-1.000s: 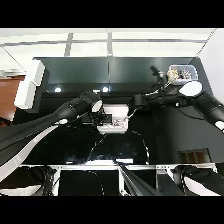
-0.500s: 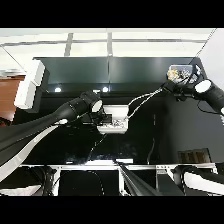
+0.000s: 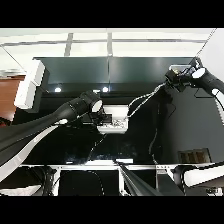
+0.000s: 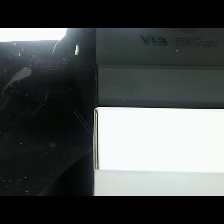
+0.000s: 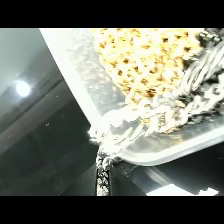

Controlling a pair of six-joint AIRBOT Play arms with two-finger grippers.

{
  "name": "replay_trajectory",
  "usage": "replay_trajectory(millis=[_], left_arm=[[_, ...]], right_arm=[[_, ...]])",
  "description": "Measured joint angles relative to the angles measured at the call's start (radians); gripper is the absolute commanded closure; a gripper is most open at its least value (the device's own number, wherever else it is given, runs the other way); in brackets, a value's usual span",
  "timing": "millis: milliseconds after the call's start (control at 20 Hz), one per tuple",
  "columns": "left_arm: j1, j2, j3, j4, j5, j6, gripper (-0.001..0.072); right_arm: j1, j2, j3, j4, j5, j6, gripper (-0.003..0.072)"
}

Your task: Fold the box and place the chain.

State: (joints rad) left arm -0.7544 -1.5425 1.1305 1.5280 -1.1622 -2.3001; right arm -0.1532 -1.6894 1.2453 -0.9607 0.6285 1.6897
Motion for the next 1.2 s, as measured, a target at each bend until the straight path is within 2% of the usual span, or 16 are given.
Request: replay_trajectory(millis=[150,250,550,700,950,1200], left_arm=[[0.0,0.0,0.0,0.0,0.0,0.0,0.0682],[0.0,0.0,0.0,0.0,0.0,0.0,0.0682],[0.0,0.0,0.0,0.0,0.001,0.0,0.0682],[0.0,0.0,0.0,0.0,0.001,0.0,0.0682],[0.0,0.0,0.0,0.0,0.002,0.0,0.0682],[0.0,0.0,0.0,0.0,0.002,0.0,0.0682]], right_arm=[[-0.002,0.041,0.023,-0.002,0.117,-0.092,0.0667],[0.004,0.124,0.025,-0.005,0.229,-0.176,0.0667],[0.072,0.515,0.014,0.012,0.464,-0.299,0.0665],[0.119,0.684,0.013,0.082,0.566,-0.318,0.0665],[0.197,0.815,0.013,0.338,0.616,-0.369,0.0666],[0.307,0.842,0.013,0.525,0.508,-0.426,0.0666]])
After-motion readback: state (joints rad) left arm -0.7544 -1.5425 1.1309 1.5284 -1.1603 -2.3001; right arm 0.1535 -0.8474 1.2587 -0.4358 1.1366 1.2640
